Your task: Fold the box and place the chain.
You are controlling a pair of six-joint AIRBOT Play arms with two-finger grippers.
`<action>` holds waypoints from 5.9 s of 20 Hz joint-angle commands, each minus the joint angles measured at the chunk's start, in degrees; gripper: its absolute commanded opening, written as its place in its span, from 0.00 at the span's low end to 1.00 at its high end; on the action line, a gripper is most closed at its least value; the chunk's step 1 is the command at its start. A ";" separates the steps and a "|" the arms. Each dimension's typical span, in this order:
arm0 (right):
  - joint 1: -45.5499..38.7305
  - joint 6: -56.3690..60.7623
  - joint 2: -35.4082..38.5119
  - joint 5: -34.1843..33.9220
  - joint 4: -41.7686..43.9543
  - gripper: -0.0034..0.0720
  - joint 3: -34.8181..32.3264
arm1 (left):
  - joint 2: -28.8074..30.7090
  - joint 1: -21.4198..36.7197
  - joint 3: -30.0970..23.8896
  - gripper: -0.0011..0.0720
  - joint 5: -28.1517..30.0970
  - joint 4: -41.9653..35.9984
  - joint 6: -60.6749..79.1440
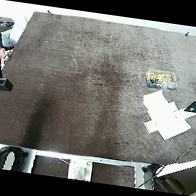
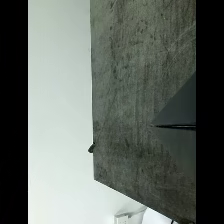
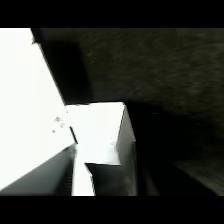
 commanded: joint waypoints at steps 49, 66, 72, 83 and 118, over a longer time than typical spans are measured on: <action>51.43 -14.73 28.87 -60.15 63.71 0.05 -55.58 | -20.92 0.04 8.46 0.90 -21.42 -13.05 11.02; 51.43 -15.82 28.87 -60.85 63.69 0.05 -55.60 | -98.16 -13.18 78.60 0.90 -57.11 10.21 -13.84; 51.43 -16.20 28.87 -61.92 63.67 0.06 -55.60 | -109.42 -17.16 90.14 0.90 -63.19 14.01 -18.05; 51.43 -16.20 28.87 -61.88 63.63 0.06 -55.60 | -114.79 -18.51 91.12 0.84 -71.14 6.43 -15.98; 41.31 -18.56 37.53 -54.75 52.06 0.67 -55.63 | -113.09 -20.00 90.58 0.02 -63.95 8.17 27.04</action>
